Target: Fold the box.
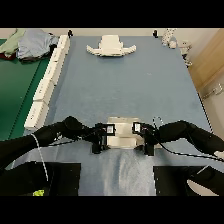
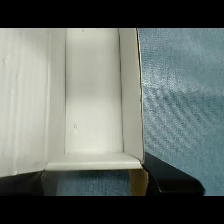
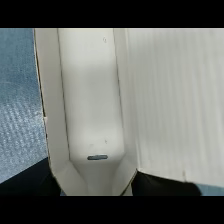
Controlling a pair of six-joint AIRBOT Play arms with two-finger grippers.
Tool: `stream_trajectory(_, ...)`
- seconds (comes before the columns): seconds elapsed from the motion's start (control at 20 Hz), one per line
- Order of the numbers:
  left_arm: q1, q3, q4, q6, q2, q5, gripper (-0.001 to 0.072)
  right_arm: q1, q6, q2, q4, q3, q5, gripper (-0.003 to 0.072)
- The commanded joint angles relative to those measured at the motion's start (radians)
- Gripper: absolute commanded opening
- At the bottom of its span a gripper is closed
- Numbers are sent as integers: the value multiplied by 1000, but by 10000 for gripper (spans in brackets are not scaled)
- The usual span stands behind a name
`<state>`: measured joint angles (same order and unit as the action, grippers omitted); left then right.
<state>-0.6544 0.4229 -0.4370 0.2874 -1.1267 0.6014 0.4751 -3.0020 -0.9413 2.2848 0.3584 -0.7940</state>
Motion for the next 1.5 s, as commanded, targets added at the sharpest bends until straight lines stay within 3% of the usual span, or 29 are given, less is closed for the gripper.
stream_trajectory(0.0, -1, 1, 0, 0, 0, 1, 451, 1, 0, 0, 1, 0, 1, 529)
stream_trajectory(0.2, -1, 1, 0, 0, 0, 1, 451, 0, 1, 0, -6, 0, 2, 530)
stream_trajectory(0.25, -1, 1, 0, 0, 0, 0, 451, 1, 3, 0, -8, 0, 3, 599)
stream_trajectory(0.3, -1, 1, 0, 0, 0, 0, 452, 1, 3, 0, -9, 0, 1, 720)
stream_trajectory(0.5, -1, 1, 0, 0, 0, 0, 451, 1, 170, 23, -134, 13, -35, 720)
stream_trajectory(0.85, -1, 1, 0, 0, 0, 0, 451, 1, 660, 206, -514, 173, -367, 720)
stream_trajectory(0.95, -1, 1, 0, 0, 0, 0, 451, 1, 966, 254, -546, 219, -438, 708)
stream_trajectory(1.0, -1, 1, 0, 0, 0, 0, 451, 1, 1147, 269, -530, 233, -455, 663)
stream_trajectory(1.05, -1, 1, 0, 0, 0, 0, 451, 1, 1314, 275, -467, 235, -463, 547)
stream_trajectory(1.1, -1, 1, 0, 0, 0, 0, 451, 1, 1388, 272, -359, 227, -451, 489)
stream_trajectory(1.25, -1, 1, 0, 0, 0, 0, 452, 13, 1388, 206, 4, 182, -285, 486)
stream_trajectory(1.3, -1, 1, 0, 0, 0, 0, 451, 31, 1385, 169, 58, 180, -216, 460)
stream_trajectory(1.35, -1, 1, 0, 0, 0, 0, 451, 50, 1378, 131, 79, 189, -137, 371)
stream_trajectory(1.45, -1, 1, 0, 0, 0, 0, 451, 70, 1379, 58, 79, 224, -24, 365)
